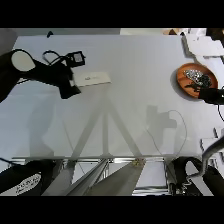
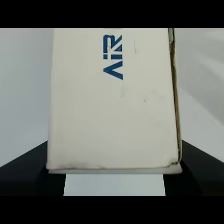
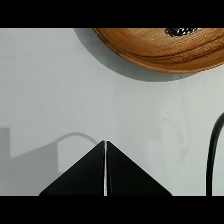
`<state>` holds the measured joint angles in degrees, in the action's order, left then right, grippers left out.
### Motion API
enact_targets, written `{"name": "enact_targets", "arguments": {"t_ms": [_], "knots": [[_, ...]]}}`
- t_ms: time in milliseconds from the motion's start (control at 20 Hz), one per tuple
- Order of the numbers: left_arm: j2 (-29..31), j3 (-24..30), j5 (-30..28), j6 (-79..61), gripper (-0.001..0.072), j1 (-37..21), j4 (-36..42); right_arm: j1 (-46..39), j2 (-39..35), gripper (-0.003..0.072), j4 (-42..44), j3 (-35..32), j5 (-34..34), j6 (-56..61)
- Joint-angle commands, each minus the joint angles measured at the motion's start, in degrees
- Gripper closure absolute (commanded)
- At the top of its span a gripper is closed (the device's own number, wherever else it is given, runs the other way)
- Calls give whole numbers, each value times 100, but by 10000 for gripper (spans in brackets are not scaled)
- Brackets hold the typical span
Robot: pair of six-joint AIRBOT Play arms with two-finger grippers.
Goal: Fold the box and place the chain.
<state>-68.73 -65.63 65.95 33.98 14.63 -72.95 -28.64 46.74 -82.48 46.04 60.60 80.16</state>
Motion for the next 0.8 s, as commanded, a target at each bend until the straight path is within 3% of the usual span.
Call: {"name": "enact_targets", "arguments": {"t_ms": [0, 150, 450, 550, 750], "knots": [[492, -7, 170, 2492, 699, -17, -1934, -4, -4, 677, 48, 2, 28, -2], [490, -4, -61, 3029, 699, -286, -2184, -4, -4, 677, 48, 2, 28, 0], [490, 66, -2302, 4321, 702, -1246, -1268, -4, -4, 677, 46, 2, 17, -2], [490, 374, -3156, 4472, 704, -1464, -979, -4, -4, 677, 46, 2, 15, -2], [455, 1672, -5086, 4474, 700, -1569, -826, -4, -4, 677, 46, 4, -20, -2]]}}
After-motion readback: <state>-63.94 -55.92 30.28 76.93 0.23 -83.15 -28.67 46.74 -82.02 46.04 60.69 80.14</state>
